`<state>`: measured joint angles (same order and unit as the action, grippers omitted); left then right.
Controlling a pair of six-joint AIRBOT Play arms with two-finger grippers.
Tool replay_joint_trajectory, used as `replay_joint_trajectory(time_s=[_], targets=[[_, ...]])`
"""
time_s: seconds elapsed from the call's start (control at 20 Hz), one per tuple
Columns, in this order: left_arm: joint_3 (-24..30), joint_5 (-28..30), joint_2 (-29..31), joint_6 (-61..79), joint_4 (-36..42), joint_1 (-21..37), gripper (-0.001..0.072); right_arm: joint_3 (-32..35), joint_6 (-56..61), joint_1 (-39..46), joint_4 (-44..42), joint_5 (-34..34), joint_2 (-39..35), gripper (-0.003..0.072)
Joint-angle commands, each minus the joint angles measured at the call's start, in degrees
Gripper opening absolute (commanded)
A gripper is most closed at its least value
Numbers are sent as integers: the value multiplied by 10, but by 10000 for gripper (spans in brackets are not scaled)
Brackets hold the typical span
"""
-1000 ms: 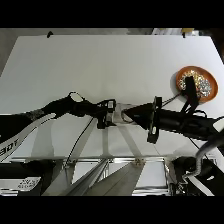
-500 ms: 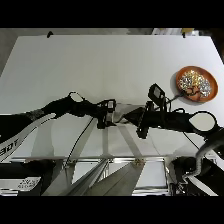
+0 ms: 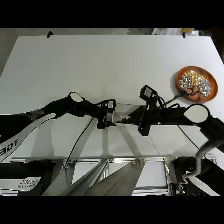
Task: Fold the box and place the chain.
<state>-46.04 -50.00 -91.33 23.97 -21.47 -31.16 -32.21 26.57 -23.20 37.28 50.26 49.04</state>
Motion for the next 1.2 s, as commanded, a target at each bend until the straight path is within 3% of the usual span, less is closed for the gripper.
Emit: replay_joint_trajectory(time_s=[0.0, 0.1, 0.15, 0.35, 0.4, 0.5, 0.75, 1.15], targets=[[0, 0, 0, 0, 0, 0, 330, -43, 0, 69, 75, 120, -14, 179], [0, 0, 0, 0, 0, 0, 330, -44, -1, 115, 115, 126, -18, 145], [0, 0, 0, 0, 0, 0, 330, -44, -8, 133, 151, 126, -17, 16], [0, 0, 0, 0, 0, 0, 330, -43, -63, 179, 240, 93, 17, 15], [0, 0, 0, 0, 0, 0, 330, -43, -63, 181, 244, 72, 34, 25], [0, 0, 0, 0, 0, 0, 330, -43, -115, 181, 249, 54, 72, 206], [0, 0, 0, 0, 0, 0, 330, -43, -196, 181, 250, 23, 152, 205], [0, 0, 0, 0, 0, 0, 330, -43, -302, 160, 194, -5, 207, 204]])
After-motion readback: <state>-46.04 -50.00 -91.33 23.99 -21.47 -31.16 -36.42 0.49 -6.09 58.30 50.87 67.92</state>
